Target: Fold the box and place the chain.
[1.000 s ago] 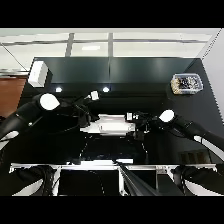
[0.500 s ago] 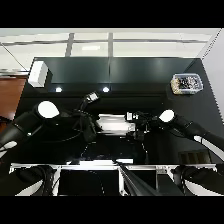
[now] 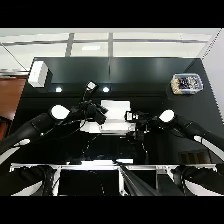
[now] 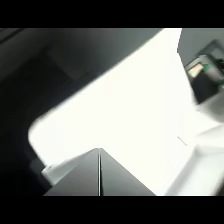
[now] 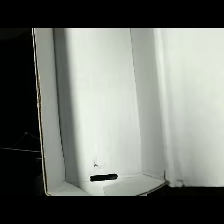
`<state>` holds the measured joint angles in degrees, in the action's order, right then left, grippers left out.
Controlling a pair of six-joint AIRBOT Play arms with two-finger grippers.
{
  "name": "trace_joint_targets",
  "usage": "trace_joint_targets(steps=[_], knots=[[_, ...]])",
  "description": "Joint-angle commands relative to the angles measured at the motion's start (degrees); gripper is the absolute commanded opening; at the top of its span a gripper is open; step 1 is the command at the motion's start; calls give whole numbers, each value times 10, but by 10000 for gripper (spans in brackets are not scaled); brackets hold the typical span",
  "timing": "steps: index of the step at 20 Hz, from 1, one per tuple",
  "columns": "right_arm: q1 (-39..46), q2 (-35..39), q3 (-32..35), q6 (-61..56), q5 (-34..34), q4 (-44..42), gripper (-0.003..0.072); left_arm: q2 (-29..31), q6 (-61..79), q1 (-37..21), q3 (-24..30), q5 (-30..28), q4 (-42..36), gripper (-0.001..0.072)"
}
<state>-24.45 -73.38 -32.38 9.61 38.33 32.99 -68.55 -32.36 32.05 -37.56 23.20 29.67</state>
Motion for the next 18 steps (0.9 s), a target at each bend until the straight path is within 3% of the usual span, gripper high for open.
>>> trace_joint_targets(steps=[1, 6, 9, 14, 18], knots=[[0, 0, 0, 0, 0, 0, 125, -28, 4, -1, 0, -15, 14, 26], [0, 0, 0, 0, 0, 0, 125, -68, 5, -1, 0, 64, 16, 26], [0, 0, 0, 0, 0, 0, 125, -64, 5, -6, -4, 54, 62, 26], [0, 0, 0, 0, 0, 0, 126, 36, 4, -59, -24, 103, 105, 26], [0, 0, 0, 0, 0, 0, 126, 97, 10, -118, -18, 237, 107, 28]])
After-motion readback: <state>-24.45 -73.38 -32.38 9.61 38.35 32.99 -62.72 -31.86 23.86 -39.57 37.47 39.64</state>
